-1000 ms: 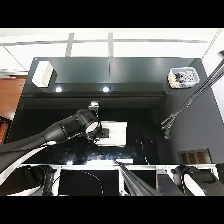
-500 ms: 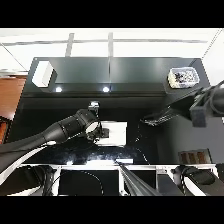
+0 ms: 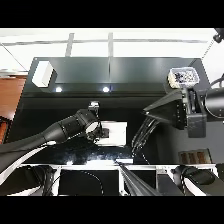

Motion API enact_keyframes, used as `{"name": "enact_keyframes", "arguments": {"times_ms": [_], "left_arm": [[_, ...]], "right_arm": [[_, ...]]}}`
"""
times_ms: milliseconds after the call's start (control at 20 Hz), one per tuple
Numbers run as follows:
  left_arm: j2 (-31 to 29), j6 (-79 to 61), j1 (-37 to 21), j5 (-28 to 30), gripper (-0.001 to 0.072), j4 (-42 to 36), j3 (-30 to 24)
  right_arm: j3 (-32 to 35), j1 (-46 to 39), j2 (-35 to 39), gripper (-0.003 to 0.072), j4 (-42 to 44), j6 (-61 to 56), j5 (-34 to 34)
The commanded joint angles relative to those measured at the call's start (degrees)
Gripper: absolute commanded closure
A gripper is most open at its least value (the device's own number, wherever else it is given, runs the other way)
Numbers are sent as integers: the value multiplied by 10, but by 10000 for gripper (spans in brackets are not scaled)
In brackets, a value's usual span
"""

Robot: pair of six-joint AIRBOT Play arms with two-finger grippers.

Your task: Fold the box and place the chain.

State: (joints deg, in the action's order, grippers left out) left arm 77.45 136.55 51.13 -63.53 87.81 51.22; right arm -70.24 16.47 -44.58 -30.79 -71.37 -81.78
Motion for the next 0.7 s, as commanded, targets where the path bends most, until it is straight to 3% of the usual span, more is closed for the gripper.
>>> {"name": "enact_keyframes", "arguments": {"times_ms": [0, 350, 650], "left_arm": [[0, 0, 0, 0, 680, 0, 0], [0, 0, 0, 0, 680, 0, 0], [0, 0, 0, 1, 680, 0, 0]], "right_arm": [[1, 42, -18, 650, 73, 16, 52], [1, 98, -53, 649, 69, 36, 142], [-11, 98, -59, 650, 99, 57, 155]]}}
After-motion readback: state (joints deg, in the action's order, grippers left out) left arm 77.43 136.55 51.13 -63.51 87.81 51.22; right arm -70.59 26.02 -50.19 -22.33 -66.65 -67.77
